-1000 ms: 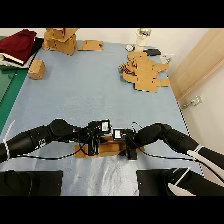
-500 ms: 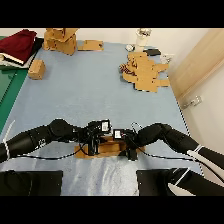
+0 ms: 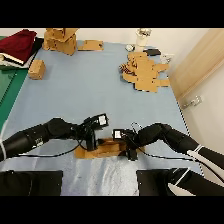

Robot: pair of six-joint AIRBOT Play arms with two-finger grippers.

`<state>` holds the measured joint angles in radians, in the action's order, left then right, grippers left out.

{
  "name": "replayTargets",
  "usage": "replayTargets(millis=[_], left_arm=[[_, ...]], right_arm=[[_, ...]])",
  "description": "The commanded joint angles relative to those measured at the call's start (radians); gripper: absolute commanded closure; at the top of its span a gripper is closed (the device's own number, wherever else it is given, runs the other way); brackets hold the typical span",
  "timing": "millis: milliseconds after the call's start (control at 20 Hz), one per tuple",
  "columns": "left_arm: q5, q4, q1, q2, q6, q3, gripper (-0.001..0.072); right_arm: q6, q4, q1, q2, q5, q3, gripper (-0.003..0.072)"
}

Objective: Fold the box.

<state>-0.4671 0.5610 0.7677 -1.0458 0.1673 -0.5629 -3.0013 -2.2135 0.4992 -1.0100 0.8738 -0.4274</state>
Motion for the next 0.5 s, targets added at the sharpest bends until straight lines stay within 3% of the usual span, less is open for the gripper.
replayTargets(millis=[0, 100, 200, 300, 450], left_arm=[[-0.163, 0.280, -0.077, 0.095, 0.423, -0.001, 0.0144], [-0.330, 0.390, -0.127, 0.179, 0.691, -0.001, 0.0145], [-0.487, 0.399, -0.137, 0.239, 0.935, -0.001, 0.0176], [-0.604, 0.375, -0.107, 0.248, 1.172, -0.001, 0.0691], [-0.592, 0.254, 0.033, 0.212, 1.373, 0.010, 0.0697]], right_arm=[[0.000, 0.003, 0.001, 0.000, 0.000, 0.001, 0.0178], [0.000, 0.003, 0.001, 0.000, 0.000, 0.001, 0.0179], [0.000, 0.003, 0.001, 0.000, 0.000, 0.001, 0.0178], [0.000, 0.003, 0.001, 0.000, 0.000, 0.001, 0.0178], [0.000, 0.003, 0.001, 0.000, 0.000, 0.001, 0.0178]])
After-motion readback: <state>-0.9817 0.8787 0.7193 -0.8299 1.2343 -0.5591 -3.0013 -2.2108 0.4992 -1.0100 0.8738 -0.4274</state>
